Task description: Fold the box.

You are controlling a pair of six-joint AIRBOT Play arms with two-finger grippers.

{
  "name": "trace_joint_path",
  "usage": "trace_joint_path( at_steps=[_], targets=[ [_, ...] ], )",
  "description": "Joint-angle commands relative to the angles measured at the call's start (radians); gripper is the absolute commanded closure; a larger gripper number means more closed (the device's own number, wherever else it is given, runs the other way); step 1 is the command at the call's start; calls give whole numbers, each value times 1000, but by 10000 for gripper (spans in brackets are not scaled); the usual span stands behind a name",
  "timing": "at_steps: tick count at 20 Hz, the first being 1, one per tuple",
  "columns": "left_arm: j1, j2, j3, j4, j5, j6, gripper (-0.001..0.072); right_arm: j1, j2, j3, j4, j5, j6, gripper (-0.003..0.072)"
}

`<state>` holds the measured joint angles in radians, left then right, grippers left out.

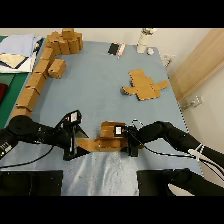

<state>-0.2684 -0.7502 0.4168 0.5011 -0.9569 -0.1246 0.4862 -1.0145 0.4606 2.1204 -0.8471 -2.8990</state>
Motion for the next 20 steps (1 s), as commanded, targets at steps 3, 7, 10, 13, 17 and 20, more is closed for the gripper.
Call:
trace_joint_path(
  at_steps=[3, 7, 10, 13, 17, 20],
  targets=[
    [-34, -5, -116, -10, 198, 230, 41, 0, 0, -1, -5, 0, 0, 247],
    [-123, -109, -112, -136, 291, 320, 42, 0, 0, -1, -5, 0, 0, 247],
    [-146, -167, -99, -165, 364, 320, 43, 0, 0, -1, -5, 0, 0, 247],
    [-166, -219, -64, -165, 372, 320, 44, 0, 0, -1, -5, 0, 0, 246],
    [-206, -304, -25, -164, 374, 327, 65, 0, 0, -1, -5, 0, 0, 246],
    [-206, -320, -24, -164, 373, 328, 147, 0, 0, -1, -5, 0, 0, 246]
  ],
)
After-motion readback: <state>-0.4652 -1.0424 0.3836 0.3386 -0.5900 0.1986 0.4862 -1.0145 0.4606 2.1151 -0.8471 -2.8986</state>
